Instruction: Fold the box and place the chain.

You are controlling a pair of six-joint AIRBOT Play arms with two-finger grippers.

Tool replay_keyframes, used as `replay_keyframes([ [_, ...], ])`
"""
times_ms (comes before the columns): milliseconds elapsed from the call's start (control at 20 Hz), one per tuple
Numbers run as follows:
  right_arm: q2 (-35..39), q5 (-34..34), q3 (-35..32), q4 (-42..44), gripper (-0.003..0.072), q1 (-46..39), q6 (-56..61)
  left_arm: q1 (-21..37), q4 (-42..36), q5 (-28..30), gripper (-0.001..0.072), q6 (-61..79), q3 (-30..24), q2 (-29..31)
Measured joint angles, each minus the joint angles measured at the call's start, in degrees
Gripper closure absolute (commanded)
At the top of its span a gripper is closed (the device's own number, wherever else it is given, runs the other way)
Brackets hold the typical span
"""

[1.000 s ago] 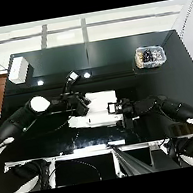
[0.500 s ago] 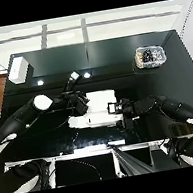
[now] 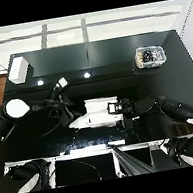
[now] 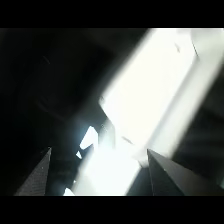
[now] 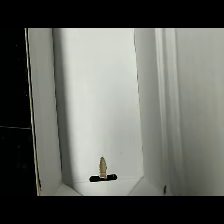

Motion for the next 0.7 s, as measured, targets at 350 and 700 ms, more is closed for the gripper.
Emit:
replay_keyframes([
  [350,0.0,0.0,0.0,0.0,0.0258,0.0,0.0,0.4,-3.8,-1.3,0.0031,11.5,-7.2,-1.1],
  [700,0.0,0.0,0.0,0.0,0.0258,0.0,0.0,-1.2,-9.1,4.9,0.0031,28.4,-8.7,-6.7],
])
